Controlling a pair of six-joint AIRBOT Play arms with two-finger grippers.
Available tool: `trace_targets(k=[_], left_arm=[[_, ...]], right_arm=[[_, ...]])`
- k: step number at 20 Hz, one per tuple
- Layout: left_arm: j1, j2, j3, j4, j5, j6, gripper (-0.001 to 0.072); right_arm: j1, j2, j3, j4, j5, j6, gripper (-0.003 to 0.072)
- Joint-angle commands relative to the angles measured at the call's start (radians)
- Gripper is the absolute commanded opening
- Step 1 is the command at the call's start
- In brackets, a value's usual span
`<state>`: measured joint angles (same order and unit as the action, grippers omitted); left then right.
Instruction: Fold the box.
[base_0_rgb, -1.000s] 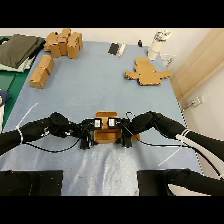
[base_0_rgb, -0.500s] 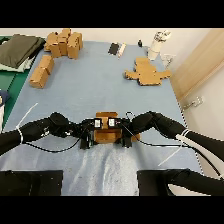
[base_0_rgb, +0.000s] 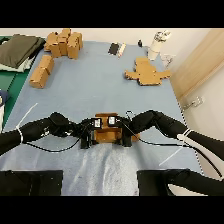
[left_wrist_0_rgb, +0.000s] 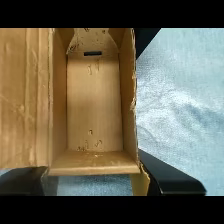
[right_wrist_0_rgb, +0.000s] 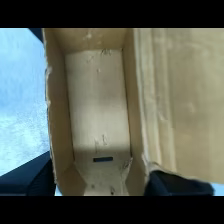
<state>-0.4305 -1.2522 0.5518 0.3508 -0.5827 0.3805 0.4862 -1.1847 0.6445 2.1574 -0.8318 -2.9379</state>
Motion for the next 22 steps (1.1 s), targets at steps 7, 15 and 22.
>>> trace_targets(k=[7,15,22], left_arm=[[0.000,0.000,0.001,0.002,-0.002,0.000,0.0548],[0.000,0.000,0.001,0.002,-0.003,0.000,0.0548],[0.000,0.000,0.002,-0.006,0.079,-0.008,0.0548]], right_arm=[[-0.048,0.134,0.018,-0.345,-0.105,0.626,0.0718],[-0.047,0.204,0.016,-0.054,-0.394,1.297,0.0717],[-0.042,0.204,0.015,0.038,-0.361,1.492,0.0716]])
